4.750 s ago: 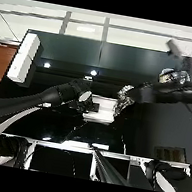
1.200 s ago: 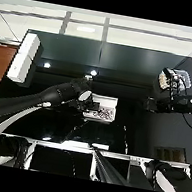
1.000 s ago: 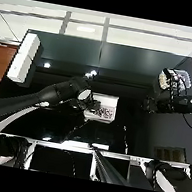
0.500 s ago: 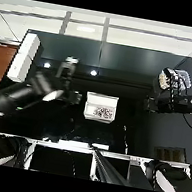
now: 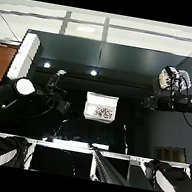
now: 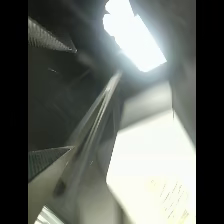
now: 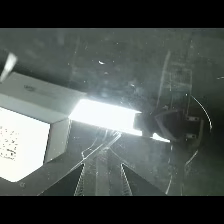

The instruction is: Fold the box and place the chain.

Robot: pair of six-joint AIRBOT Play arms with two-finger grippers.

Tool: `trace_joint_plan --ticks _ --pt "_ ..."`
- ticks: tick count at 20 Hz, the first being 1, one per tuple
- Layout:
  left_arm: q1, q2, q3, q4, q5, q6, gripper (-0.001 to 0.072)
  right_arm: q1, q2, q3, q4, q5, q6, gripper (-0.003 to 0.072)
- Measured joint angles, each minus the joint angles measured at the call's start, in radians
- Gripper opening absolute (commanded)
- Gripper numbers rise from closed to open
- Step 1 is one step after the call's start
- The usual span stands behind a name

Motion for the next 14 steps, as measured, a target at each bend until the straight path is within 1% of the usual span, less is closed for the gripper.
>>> trace_joint_plan --ticks 2,4,7,10,14 --pt "-0.021 -0.024 -0.01 -0.059 0.029 0.309 0.0711 0.0 0.0 0.0 0.0 -0.002 0.0 0.0268" --pt "-0.049 -0.046 -0.012 -0.053 0.058 0.524 0.0711 0.0 0.0 0.0 0.0 -0.002 0.0 0.0268" --pt "-0.058 -0.109 0.009 -0.063 0.075 0.753 0.0711 0.001 0.0 -0.01 0.002 -0.002 0.0 0.0268" --pt "-0.058 -0.189 0.045 -0.16 0.038 0.959 0.0711 0.001 0.0 -0.019 0.002 0.001 0.0 0.0268" --pt "-0.057 -0.275 0.086 -0.254 0.024 1.085 0.0711 0.001 0.0 -0.024 0.007 0.003 0.001 0.0268"
